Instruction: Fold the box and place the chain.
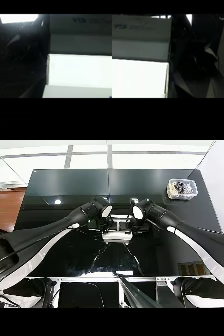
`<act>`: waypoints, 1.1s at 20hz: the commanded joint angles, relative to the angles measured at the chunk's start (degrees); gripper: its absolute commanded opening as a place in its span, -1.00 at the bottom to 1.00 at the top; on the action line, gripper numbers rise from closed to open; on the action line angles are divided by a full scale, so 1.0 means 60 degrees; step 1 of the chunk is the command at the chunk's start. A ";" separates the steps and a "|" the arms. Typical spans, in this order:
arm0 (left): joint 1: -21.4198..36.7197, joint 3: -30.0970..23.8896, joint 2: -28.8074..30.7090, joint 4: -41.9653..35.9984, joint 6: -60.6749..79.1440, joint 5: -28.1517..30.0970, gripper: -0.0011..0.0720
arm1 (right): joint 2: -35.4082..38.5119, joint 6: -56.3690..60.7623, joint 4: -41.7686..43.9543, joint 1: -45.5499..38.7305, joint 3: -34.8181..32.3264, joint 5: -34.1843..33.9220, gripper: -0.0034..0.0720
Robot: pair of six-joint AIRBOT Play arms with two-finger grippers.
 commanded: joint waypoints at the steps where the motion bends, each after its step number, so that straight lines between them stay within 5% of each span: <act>1: 0.0015 0.0007 0.0000 -0.0051 -0.0007 0.0025 -0.90 | 0.0004 0.0080 -0.0051 -0.0004 -0.0015 -0.0091 -0.87; 6: 0.0015 0.0007 0.0000 -0.0055 -0.0007 0.0022 -0.90 | 0.0004 0.0098 0.0025 -0.0004 -0.0015 -0.0058 -0.86; 7: 0.0015 0.0007 0.0000 -0.0055 -0.0007 0.0022 -0.89 | 0.0004 0.0095 0.0146 -0.0004 -0.0015 -0.0062 -0.49; 9: 0.0015 0.0007 0.0000 -0.0055 -0.0007 0.0022 -0.90 | 0.0004 0.0095 0.0182 -0.0004 -0.0015 -0.0066 -0.36; 13: 0.0015 0.0007 0.0000 -0.0055 -0.0007 0.0018 -0.89 | 0.0004 0.0098 0.0178 -0.0004 -0.0015 -0.0055 -0.39; 14: 0.0015 0.0007 0.0000 -0.0055 -0.0007 0.0018 -0.90 | -0.0004 0.0106 0.0160 -0.0004 -0.0015 -0.0018 -0.87; 17: 0.0015 0.0007 0.0000 -0.0055 -0.0007 0.0018 -0.90 | 0.0015 0.0102 0.0138 -0.0004 -0.0011 0.0015 -0.87; 18: 0.0015 0.0007 0.0000 -0.0055 -0.0007 0.0018 -0.89 | 0.0091 0.0102 0.0131 -0.0007 -0.0011 0.0015 -0.75; 19: 0.0015 0.0007 0.0000 -0.0055 -0.0007 0.0015 -0.90 | 0.0215 0.0073 0.0073 -0.0018 0.0007 0.0022 -0.13; 20: 0.0015 0.0007 0.0000 -0.0055 -0.0007 0.0011 -0.90 | 0.0437 -0.0146 0.0055 -0.0051 0.0069 0.0120 0.09; 22: 0.0015 0.0007 0.0000 -0.0055 -0.0007 -0.0015 -0.90 | 0.1173 -0.0882 -0.0142 -0.0102 0.0251 0.0605 0.11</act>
